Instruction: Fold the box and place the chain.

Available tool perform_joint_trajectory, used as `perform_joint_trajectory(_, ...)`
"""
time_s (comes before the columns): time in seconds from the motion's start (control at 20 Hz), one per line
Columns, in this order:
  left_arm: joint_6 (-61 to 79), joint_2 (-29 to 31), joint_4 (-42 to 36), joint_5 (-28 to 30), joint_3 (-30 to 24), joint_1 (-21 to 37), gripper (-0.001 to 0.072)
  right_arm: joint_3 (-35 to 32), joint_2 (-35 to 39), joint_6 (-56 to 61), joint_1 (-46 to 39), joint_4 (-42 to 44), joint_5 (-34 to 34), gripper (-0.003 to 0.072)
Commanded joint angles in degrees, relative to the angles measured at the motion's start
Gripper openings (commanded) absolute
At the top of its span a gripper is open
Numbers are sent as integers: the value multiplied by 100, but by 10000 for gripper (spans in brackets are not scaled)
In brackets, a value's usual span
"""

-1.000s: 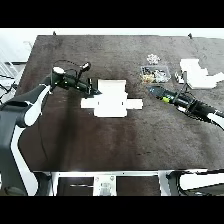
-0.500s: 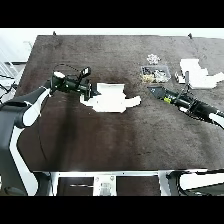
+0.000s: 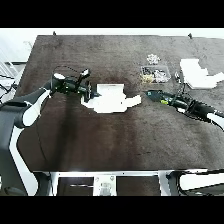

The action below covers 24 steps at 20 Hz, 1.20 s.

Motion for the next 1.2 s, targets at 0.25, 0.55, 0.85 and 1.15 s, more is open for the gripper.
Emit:
perform_joint_trajectory(0.25,-7,2,59,-17,-13,-2,19,11,684,-1849,407,-579,-17,431)
perform_joint_trajectory(0.55,-46,4,20,-28,-7,-2,19,-7,1233,-2214,1523,-2315,-802,576)
perform_joint_trajectory(0.85,-48,4,11,-26,-7,-2,19,-11,1226,-2179,2382,-3101,-1683,639)
perform_joint_trajectory(1.15,-46,4,4,-22,-7,-2,19,-13,1147,-2194,2739,-3567,-2081,639)
